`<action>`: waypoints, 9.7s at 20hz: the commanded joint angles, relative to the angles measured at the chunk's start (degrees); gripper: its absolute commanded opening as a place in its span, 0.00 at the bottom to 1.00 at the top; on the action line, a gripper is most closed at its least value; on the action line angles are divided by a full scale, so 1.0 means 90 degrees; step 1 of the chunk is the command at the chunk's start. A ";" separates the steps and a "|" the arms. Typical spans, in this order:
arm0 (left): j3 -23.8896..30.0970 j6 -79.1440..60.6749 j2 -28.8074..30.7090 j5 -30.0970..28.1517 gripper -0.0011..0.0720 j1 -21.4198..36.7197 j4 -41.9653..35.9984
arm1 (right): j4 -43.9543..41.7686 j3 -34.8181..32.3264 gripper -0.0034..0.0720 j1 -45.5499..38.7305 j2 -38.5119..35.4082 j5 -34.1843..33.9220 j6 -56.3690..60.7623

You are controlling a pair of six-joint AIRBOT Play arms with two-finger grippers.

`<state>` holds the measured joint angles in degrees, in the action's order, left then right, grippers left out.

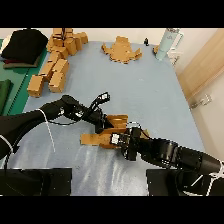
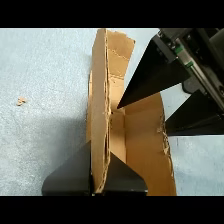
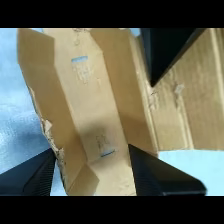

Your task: Fold the box.

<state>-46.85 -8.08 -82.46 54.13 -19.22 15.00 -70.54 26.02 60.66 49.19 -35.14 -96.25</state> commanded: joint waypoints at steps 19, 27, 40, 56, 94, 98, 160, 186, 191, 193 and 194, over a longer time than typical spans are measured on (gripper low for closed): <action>-0.0005 -0.0002 0.0000 -0.0002 0.03 -0.0002 0.0002 | -0.6181 0.0617 1.00 -0.3796 0.0488 -0.1229 -0.7915; -0.0005 -0.0002 0.0000 0.0000 0.03 0.0000 0.0002 | -0.6348 0.1107 0.99 -0.4189 0.1916 -0.1824 -0.8403; -0.0005 -0.0002 0.0000 0.0000 0.03 0.0000 0.0002 | -0.6331 0.1110 0.99 -0.4187 0.1868 -0.1868 -0.8408; -0.0005 -0.0002 0.0000 0.0000 0.03 0.0000 0.0002 | -0.6105 0.0597 0.98 -0.3594 0.1498 -0.0899 -0.8410; -0.0005 -0.0002 0.0000 -0.0002 0.03 0.0000 0.0002 | -0.5974 0.0605 0.74 -0.3558 0.1681 -0.0879 -0.8408; -0.0005 -0.0002 0.0000 -0.0007 0.03 -0.0002 -0.0046 | -0.5972 0.0605 0.74 -0.3558 0.1681 -0.0884 -0.8408; -0.0529 0.4886 0.0491 0.0308 0.03 0.0758 0.1401 | -0.5969 0.0605 0.74 -0.3560 0.1681 -0.0884 -0.8408; 0.1639 0.0321 0.1984 -0.1710 0.96 -0.0605 0.1967 | -0.5969 0.0605 0.74 -0.3563 0.1681 -0.0884 -0.8408; 0.1642 -0.0260 0.1819 -0.1392 0.39 -0.0605 0.1666 | -0.5969 0.0605 0.74 -0.3563 0.1681 -0.0884 -0.8408; 0.1642 -0.0517 0.1819 -0.1467 0.32 -0.0605 0.1418 | -0.5969 0.0605 0.74 -0.3563 0.1681 -0.0884 -0.8408; 0.1642 -0.0653 0.1819 -0.1467 0.32 -0.0605 0.1243 | -0.5969 0.0605 0.74 -0.3563 0.1681 -0.0884 -0.8410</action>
<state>-31.92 -10.33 -65.67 40.86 -24.62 29.82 -124.25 31.42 28.58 64.31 -43.20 -171.94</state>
